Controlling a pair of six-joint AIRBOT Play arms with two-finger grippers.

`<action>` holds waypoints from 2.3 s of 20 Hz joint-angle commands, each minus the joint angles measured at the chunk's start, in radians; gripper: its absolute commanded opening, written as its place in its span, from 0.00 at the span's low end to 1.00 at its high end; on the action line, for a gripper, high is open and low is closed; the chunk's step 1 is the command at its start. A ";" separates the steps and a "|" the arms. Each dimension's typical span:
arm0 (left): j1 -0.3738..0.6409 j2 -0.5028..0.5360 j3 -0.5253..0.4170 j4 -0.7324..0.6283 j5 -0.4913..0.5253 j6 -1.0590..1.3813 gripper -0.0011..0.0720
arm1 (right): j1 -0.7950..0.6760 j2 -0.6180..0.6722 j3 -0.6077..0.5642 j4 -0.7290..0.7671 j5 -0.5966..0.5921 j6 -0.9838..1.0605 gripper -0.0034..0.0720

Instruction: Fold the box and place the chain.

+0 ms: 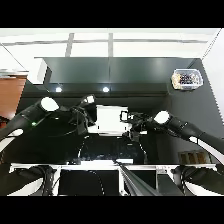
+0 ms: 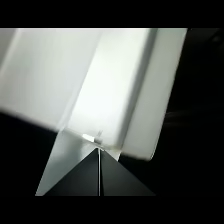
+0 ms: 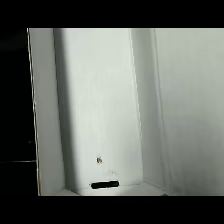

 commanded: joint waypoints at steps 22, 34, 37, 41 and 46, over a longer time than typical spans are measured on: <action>0.193 -0.116 -0.134 -0.212 -0.018 -0.808 0.05 | 0.001 0.000 -0.001 0.000 0.000 0.000 0.67; 0.176 -0.116 0.074 -0.208 -0.224 -0.729 0.90 | 0.001 0.000 -0.001 0.000 0.000 0.000 0.67; 0.135 -0.117 0.076 -0.204 -0.224 -0.728 0.89 | 0.001 0.000 -0.001 0.000 0.000 0.000 0.67; 0.089 -0.117 0.076 -0.204 -0.222 -0.728 0.88 | 0.001 0.000 -0.001 0.000 0.000 0.000 0.67; 0.081 -0.117 0.076 -0.204 -0.220 -0.728 0.88 | 0.001 0.000 -0.001 0.000 0.000 0.000 0.67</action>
